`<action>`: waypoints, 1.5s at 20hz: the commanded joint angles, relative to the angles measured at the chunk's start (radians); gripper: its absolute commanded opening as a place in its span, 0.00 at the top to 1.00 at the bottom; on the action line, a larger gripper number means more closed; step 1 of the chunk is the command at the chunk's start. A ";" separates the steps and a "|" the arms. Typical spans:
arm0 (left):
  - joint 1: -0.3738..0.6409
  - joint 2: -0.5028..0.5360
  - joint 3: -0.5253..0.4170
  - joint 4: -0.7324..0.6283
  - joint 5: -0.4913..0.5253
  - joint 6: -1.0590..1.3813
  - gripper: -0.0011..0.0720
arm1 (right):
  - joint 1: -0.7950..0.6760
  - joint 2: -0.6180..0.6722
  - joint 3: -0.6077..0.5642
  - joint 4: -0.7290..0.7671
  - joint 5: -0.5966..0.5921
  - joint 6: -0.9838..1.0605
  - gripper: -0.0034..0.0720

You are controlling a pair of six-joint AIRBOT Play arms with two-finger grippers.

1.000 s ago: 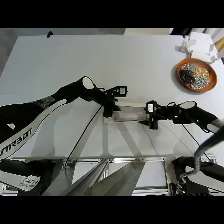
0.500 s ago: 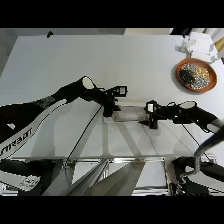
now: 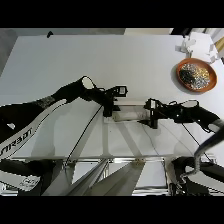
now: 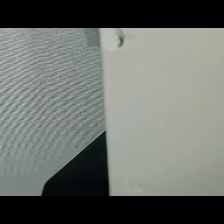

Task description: Fold the box and place the chain.

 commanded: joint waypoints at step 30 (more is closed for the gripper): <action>0.000 0.000 0.000 -0.001 0.000 0.000 0.97 | 0.000 -0.029 0.000 -0.097 -0.032 0.002 0.32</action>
